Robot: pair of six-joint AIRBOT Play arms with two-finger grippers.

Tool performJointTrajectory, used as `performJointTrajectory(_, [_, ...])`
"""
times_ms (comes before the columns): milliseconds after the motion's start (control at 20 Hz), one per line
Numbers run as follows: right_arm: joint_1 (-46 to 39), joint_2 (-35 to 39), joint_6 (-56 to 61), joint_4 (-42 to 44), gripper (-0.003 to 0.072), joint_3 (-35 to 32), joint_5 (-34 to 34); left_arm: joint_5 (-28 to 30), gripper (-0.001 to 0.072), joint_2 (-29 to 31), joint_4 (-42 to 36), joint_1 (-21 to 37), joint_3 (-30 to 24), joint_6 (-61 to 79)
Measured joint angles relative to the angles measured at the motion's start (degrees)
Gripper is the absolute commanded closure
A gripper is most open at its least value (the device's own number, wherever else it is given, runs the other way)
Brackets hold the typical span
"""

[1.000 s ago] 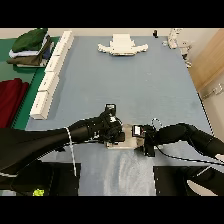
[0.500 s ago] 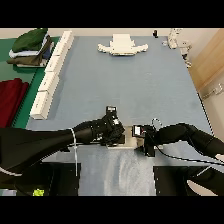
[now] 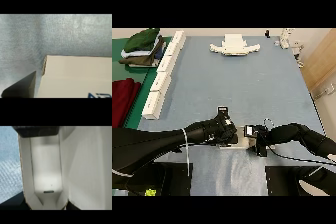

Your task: Fold the box.

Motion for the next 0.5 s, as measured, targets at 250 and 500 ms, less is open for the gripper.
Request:
performJointTrajectory(250, [-0.02, 0.00, 0.04, 0.00, 0.0205, 0.00, 0.00, 0.04, 0.0694, 0.02, 0.11, 0.13, 0.00, -0.02])
performJointTrajectory(500, [-0.02, 0.00, 0.02, 0.00, 0.0205, 0.00, 0.00, 0.57, 0.0169, 0.00, 0.26, 0.13, 0.00, 0.02])
